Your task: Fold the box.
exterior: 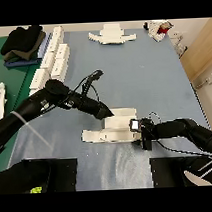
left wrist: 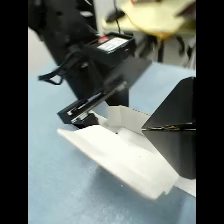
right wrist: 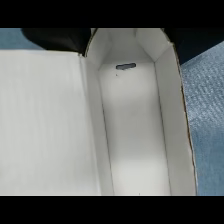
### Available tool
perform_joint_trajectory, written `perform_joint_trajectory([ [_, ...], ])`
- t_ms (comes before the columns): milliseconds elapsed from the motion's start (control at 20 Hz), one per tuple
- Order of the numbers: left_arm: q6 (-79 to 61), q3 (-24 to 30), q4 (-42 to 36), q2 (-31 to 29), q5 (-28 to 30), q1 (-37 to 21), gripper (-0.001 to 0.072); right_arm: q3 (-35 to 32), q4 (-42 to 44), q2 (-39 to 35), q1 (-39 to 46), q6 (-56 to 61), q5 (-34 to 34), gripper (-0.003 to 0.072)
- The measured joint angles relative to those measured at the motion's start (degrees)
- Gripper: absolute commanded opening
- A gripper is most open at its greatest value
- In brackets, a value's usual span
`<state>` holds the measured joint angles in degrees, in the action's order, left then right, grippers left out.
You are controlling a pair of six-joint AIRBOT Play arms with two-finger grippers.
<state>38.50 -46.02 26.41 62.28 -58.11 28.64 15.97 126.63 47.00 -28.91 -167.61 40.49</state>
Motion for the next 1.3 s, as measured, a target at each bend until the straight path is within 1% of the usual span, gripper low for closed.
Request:
perform_joint_trajectory([
  [100, -1.29, 2.1, 5.07, -5.62, 2.86, 3.98, 0.001, 0.0, 0.0, 0.0, 0.0, 0.0, 0.0, 0.0566],
  [200, -1.99, 4.74, 10.27, -10.69, 7.58, 8.83, 0.0011, 0.0, -0.02, 0.0, -0.02, 0.0, 0.02, 0.0566],
  [300, -2.47, 6.95, 15.02, -14.43, 11.32, 13.03, 0.0013, 0.0, -0.02, 0.0, -0.02, 0.0, 0.02, 0.0566],
  [400, -3.15, 8.96, 19.61, -17.27, 14.21, 15.5, 0.002, 0.0, -0.02, 0.0, 0.0, 0.0, 0.04, 0.0566],
  [450, -4.22, 9.86, 21.05, -18.14, 15.13, 15.78, 0.0288, 0.0, -0.02, 0.0, 0.0, 0.0, 0.04, 0.0566],
  [500, -5.7, 10.73, 21.81, -18.78, 15.61, 15.37, 0.0694, 0.0, -0.02, 0.0, 0.0, 0.0, 0.04, 0.0566],
  [650, -12.98, 13.49, 21.18, -19.52, 16.55, 11.37, 0.0684, 0.0, -0.02, 0.0, 0.0, 0.0, 0.04, 0.0566],
  [850, -25.03, 16.76, 19.39, -18.64, 14.49, 4.26, 0.0683, 0.0, -0.02, 0.0, -0.02, 0.0, 0.07, 0.0566],
  [950, -29.66, 18.34, 18.86, -17.55, 13.51, 1.84, 0.0683, 0.0, -0.02, 0.0, 0.0, 0.0, 0.07, 0.0566],
  [1150, -36.22, 21.29, 17.55, -15.74, 12.5, 0.04, 0.0683, 0.0, -0.04, 0.0, 0.0, 0.0, 0.07, 0.0566],
  [1300, -39.63, 23.06, 14.73, -14.69, 12.52, 1.03, 0.0683, 0.0, -0.04, 0.0, 0.0, 0.0, 0.07, 0.0566],
])
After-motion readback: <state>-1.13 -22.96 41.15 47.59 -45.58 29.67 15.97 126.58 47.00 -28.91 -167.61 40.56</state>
